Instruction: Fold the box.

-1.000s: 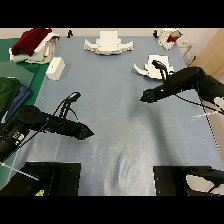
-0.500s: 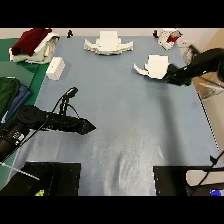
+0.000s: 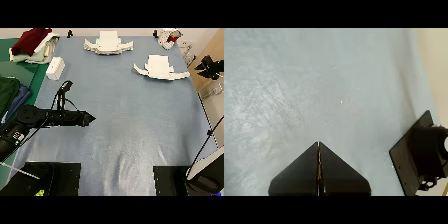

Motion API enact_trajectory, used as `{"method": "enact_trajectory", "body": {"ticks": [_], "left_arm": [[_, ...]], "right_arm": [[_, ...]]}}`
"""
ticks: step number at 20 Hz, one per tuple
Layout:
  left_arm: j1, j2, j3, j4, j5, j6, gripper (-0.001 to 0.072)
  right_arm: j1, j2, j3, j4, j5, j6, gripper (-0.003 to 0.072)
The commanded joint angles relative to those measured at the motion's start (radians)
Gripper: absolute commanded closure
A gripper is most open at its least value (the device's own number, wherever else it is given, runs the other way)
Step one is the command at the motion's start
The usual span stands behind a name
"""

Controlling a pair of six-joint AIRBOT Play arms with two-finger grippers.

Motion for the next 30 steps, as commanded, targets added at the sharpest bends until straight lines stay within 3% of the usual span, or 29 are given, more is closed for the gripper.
{"method": "enact_trajectory", "body": {"ticks": [1,7,9,12,14,16,17,23,30], "left_arm": [[0.000,0.000,0.000,0.000,0.028,-0.001,0.0696],[0.000,0.000,0.000,0.000,0.027,-0.008,0.0696],[0.000,0.000,0.000,0.000,0.026,-0.008,0.0696],[-0.001,0.000,0.000,-0.001,0.023,-0.009,0.0696],[-0.001,0.000,0.000,-0.001,0.016,-0.009,0.0696],[-0.001,0.000,0.000,-0.001,0.010,-0.009,0.0696],[-0.001,0.000,0.000,-0.001,0.005,-0.009,0.0696],[0.000,0.000,0.000,0.000,-0.005,-0.087,0.0696],[0.003,0.000,0.000,0.000,-0.006,-0.113,0.0696]], "right_arm": [[-0.019,-0.130,0.063,0.082,0.059,-0.016,0.0307],[0.015,-0.170,0.063,0.157,0.117,-0.089,0.0309],[0.024,-0.172,0.064,0.181,0.118,-0.139,0.0391],[0.038,-0.172,0.064,0.213,0.114,-0.155,0.0396],[0.042,-0.171,0.064,0.226,0.101,-0.156,0.0527],[0.042,-0.171,0.064,0.248,0.072,-0.156,0.0563],[0.042,-0.171,0.064,0.261,0.046,-0.157,0.0683],[0.072,-0.114,0.039,0.357,-0.201,-0.219,0.0687],[0.227,0.085,-0.220,0.328,-0.311,-0.226,0.0687]]}}
